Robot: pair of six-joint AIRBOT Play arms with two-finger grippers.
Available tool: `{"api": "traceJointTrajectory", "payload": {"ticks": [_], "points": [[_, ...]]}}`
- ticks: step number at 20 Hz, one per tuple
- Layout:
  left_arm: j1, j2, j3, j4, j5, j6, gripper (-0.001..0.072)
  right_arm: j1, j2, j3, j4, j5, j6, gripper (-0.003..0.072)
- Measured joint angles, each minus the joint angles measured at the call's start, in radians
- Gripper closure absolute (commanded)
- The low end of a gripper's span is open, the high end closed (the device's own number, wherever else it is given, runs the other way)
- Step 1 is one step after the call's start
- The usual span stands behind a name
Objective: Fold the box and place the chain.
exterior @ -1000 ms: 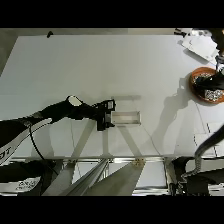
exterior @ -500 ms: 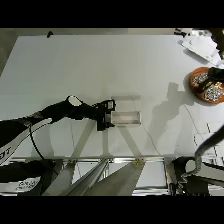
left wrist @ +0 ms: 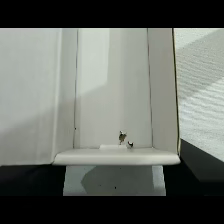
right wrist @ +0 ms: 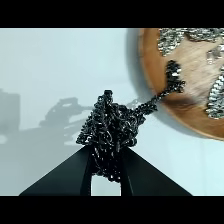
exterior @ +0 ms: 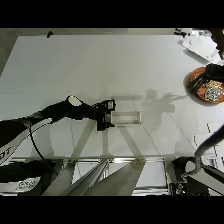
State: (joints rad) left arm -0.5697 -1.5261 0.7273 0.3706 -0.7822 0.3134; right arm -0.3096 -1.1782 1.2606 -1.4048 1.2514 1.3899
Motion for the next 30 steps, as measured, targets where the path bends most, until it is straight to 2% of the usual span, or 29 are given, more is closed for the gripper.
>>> {"api": "traceJointTrajectory", "payload": {"ticks": [7, 12, 24, 30], "points": [[0.000, 0.000, 0.000, 0.000, 0.000, 0.000, 0.0367, 0.188, 0.109, -0.008, 0.018, 0.114, 0.001, 0.0680], [0.000, 0.000, 0.000, 0.000, 0.000, 0.000, 0.0367, 0.335, 0.162, -0.008, 0.018, 0.153, 0.053, 0.0680], [0.000, 0.000, 0.000, 0.000, 0.000, 0.000, 0.0367, 0.723, 0.222, -0.008, -0.057, 0.152, 0.211, 0.0680], [0.000, 0.000, 0.000, 0.000, 0.000, 0.000, 0.0367, 0.853, 0.225, -0.008, -0.063, 0.137, 0.248, 0.0680]]}}
